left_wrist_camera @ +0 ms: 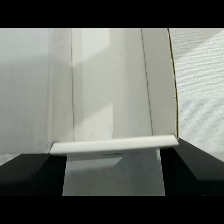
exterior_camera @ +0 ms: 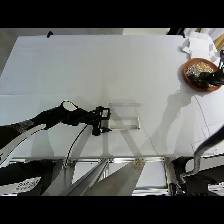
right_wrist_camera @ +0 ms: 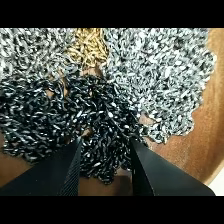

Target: Fold the box and place the chain.

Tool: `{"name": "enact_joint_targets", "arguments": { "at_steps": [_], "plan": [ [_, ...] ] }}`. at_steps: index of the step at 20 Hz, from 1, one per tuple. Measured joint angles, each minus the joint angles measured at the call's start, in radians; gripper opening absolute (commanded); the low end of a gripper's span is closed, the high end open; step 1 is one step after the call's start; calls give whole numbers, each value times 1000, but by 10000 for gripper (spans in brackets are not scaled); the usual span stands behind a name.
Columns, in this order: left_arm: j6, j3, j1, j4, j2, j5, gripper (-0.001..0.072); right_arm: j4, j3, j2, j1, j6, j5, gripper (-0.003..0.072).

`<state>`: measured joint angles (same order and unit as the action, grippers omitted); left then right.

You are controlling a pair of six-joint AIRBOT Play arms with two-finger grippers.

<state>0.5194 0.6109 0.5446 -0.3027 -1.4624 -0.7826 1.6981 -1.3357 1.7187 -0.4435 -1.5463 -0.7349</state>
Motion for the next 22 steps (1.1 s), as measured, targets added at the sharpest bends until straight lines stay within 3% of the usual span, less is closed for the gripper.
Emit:
{"name": "enact_joint_targets", "arguments": {
  "at_steps": [4, 9, 11, 16, 22],
  "plan": [
    [0, 0, 0, 0, 0, 0, 251, -26, -1, 16, -3, 0, -17, 188],
    [0, 0, 0, 0, 0, 0, 251, -45, -1, 27, -3, 0, -14, 166],
    [0, 0, 0, 0, 0, 0, 251, -58, -2, 34, -3, 0, -6, 18],
    [0, 0, 0, 0, 0, 0, 251, -93, 0, 6, -3, 0, -23, 19],
    [0, 0, 0, 0, 0, 0, 251, -122, -2, -186, -2, 61, -31, 18]
  ]
}}
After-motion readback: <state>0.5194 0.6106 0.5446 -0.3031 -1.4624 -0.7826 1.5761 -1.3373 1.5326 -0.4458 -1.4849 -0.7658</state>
